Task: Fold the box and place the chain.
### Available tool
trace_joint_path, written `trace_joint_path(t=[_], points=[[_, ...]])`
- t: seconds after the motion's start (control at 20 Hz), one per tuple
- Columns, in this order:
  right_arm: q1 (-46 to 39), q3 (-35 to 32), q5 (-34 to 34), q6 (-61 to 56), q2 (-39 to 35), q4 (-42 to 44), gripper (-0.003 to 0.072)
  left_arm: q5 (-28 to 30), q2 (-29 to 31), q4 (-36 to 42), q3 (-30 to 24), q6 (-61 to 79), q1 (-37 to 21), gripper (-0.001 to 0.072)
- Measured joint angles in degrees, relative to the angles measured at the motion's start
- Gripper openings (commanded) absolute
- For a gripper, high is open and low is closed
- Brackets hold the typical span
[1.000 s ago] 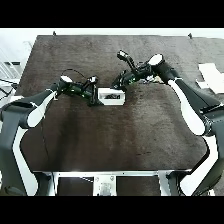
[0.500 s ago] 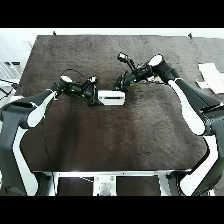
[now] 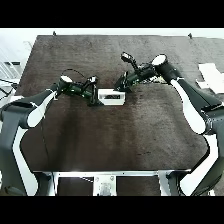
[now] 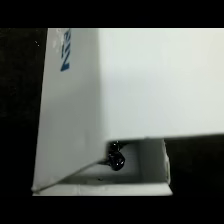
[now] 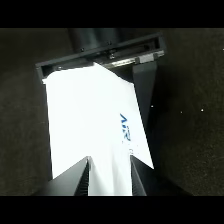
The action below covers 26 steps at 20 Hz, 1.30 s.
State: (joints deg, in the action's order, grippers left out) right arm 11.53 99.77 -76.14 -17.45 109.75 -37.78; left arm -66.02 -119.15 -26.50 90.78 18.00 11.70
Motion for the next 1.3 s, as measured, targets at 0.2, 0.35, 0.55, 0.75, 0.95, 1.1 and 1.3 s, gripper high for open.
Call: trace_joint_path(t=[0.2, 0.35, 0.55, 0.75, 0.95, 1.1, 1.3], points=[[-0.13, -0.07, -0.04, 1.86, 0.90, 0.66, 0.0501, 0.00, 0.00, 0.00, 0.00, 0.00, 0.00, 0.0407], [-0.11, -0.13, -0.02, 2.67, 1.22, 0.98, 0.0568, 0.00, 0.00, 0.00, -0.02, 0.02, 0.00, 0.0408], [-0.07, -0.20, 0.00, 4.33, 1.33, 1.09, 0.0567, 0.02, 0.00, 0.00, 0.00, 0.00, 0.00, 0.0407], [0.17, -0.59, 0.59, 6.10, 1.36, 1.16, 0.0563, 0.02, 0.00, 0.00, 0.00, 0.00, 0.00, 0.0407], [0.72, -1.27, 1.88, 7.72, 1.36, 0.70, 0.0490, 0.04, 0.00, 0.00, 0.00, 0.00, 0.00, 0.0408], [0.96, -1.49, 3.80, 8.61, 1.36, 0.37, 0.0490, 0.09, 0.00, 0.00, 0.00, -0.04, -0.04, 0.0408], [1.05, -1.33, 5.22, 8.96, 1.25, 0.72, 0.0382, 0.17, 0.00, 0.00, 0.00, -0.09, -0.09, 0.0407]])
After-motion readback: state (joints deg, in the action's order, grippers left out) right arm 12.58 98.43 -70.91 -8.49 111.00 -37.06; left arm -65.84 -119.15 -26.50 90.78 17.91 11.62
